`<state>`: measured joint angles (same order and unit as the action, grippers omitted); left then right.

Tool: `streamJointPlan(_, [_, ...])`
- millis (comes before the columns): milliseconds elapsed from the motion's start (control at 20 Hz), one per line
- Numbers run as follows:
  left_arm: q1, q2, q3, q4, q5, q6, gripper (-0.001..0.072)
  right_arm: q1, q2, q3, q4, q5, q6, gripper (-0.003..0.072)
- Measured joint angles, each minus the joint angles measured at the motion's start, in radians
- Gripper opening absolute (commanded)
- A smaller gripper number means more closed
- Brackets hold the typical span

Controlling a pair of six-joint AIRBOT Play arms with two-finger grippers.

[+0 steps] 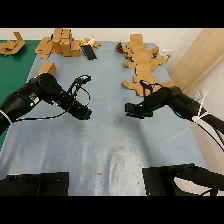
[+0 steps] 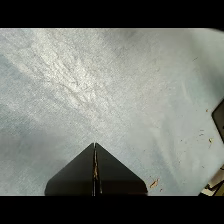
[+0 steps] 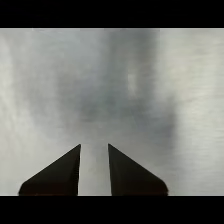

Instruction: Fold the box.

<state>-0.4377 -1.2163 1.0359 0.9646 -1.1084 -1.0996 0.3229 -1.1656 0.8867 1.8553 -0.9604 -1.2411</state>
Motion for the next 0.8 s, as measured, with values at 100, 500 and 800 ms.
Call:
streamJointPlan(100, [0.000, 0.000, 0.000, 0.000, 0.000, 0.000, 0.0013, -0.064, 0.000, 0.008, 0.003, -0.008, -0.022, 0.0272])
streamJointPlan(500, [0.000, 0.000, 0.000, 0.000, 0.000, 0.000, 0.0014, -0.325, -0.031, 0.043, 0.002, -0.022, -0.124, 0.0276])
streamJointPlan(800, [0.000, 0.000, 0.000, 0.000, 0.000, 0.000, 0.0013, -0.616, -0.219, 0.256, 0.014, -0.024, -0.298, 0.0562])
